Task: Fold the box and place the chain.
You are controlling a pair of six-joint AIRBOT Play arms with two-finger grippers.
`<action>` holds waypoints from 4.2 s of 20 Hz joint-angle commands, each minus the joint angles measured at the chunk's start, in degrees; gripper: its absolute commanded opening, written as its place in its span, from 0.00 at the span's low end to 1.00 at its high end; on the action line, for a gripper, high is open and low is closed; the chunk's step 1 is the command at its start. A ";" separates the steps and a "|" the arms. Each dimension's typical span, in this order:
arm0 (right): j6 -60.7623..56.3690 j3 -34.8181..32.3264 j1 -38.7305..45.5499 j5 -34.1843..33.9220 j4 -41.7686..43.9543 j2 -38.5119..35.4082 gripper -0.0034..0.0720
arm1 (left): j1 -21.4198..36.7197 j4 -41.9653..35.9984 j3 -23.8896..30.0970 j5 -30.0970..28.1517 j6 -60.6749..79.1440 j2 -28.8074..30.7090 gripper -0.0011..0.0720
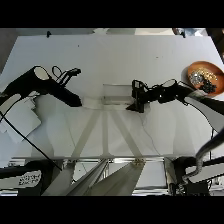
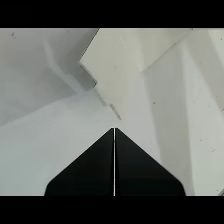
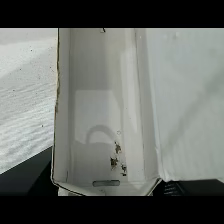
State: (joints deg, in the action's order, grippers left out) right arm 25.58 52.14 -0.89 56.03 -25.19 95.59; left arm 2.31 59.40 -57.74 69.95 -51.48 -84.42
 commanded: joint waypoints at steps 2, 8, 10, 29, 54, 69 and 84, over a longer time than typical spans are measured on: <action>0.00 0.02 0.02 -0.07 -0.04 0.00 0.71 | 2.82 2.75 0.00 -0.39 -1.18 1.66 0.03; 0.00 0.00 0.00 -0.07 -0.04 0.02 0.71 | 0.85 -3.13 0.00 -5.60 -3.43 -1.11 0.03; 0.00 0.00 0.02 -0.07 -0.04 0.00 0.71 | -0.79 -5.11 0.00 -5.92 -3.91 -3.56 0.03; 0.00 0.02 0.02 -0.07 -0.04 0.02 0.71 | -6.54 -13.64 -0.02 -11.08 -1.05 -6.38 0.03; 0.00 0.00 0.00 -0.07 -0.04 0.00 0.71 | -5.25 -20.87 -0.02 -9.77 2.78 -4.44 0.07; 0.00 0.02 0.00 -0.07 -0.04 0.02 0.71 | -5.35 -32.46 0.00 -9.29 14.51 -7.82 0.59; 0.00 0.02 0.00 -0.07 -0.04 0.00 0.71 | -8.13 -38.99 0.00 -10.75 15.45 -11.93 0.88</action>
State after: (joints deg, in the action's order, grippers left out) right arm 25.54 52.14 -0.86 55.92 -25.26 95.57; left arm -5.30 21.08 -57.74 60.34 -36.12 -96.07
